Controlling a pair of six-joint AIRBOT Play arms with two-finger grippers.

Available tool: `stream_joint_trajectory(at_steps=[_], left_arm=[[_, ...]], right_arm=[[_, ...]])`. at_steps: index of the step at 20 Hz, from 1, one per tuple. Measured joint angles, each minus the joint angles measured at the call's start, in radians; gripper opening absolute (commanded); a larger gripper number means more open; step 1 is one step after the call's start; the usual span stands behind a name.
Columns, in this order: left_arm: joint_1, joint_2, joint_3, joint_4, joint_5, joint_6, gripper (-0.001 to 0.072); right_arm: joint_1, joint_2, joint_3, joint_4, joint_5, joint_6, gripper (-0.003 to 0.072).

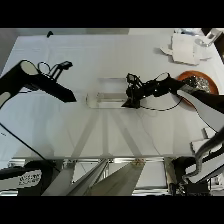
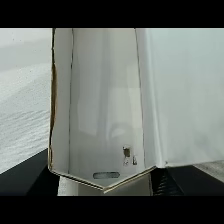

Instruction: Fold the box and place the chain.

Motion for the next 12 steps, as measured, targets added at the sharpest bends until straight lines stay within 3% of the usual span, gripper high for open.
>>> stream_joint_trajectory(at_steps=[6, 12], left_arm=[[-0.108, -0.134, -0.007, -0.023, 0.085, -0.185, 0.0009], [-0.142, -0.165, -0.008, -0.069, 0.117, -0.22, 0.0008]], right_arm=[[0.0, 0.0, 0.0, 0.0, 0.0, 0.0, 0.0436], [0.0, 0.0, 0.0, 0.0, -0.002, 0.001, 0.0436]])
